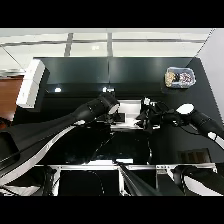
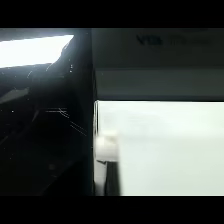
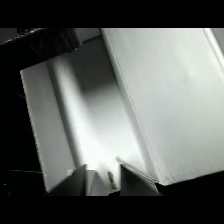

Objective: Fold the box and place the chain.

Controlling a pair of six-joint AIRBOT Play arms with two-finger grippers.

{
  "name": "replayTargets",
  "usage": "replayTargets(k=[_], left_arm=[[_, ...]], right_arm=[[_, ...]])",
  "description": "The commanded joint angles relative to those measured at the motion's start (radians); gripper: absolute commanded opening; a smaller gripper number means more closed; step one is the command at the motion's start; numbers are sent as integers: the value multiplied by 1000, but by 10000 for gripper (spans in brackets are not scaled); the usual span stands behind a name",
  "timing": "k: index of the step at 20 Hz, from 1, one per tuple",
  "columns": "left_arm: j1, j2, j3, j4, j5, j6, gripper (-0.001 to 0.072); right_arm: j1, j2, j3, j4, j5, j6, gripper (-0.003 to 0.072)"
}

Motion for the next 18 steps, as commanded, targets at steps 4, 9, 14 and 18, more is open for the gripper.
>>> replayTargets(k=[4, 9, 14, 18], left_arm=[[1, 0, 1, 0, 0, 1, 26], [1, 0, 1, 0, 1, 1, 26], [1, 0, 1, 0, 1, 1, 26], [1, 0, 1, 0, 0, 1, 26]], right_arm=[[-28, 8, 65, -71, 85, 533, 15], [-296, 84, 262, -379, 301, 1001, 14], [-610, 95, 161, -406, 177, 1295, 15], [-639, 77, 22, -339, 184, 1359, 15]])
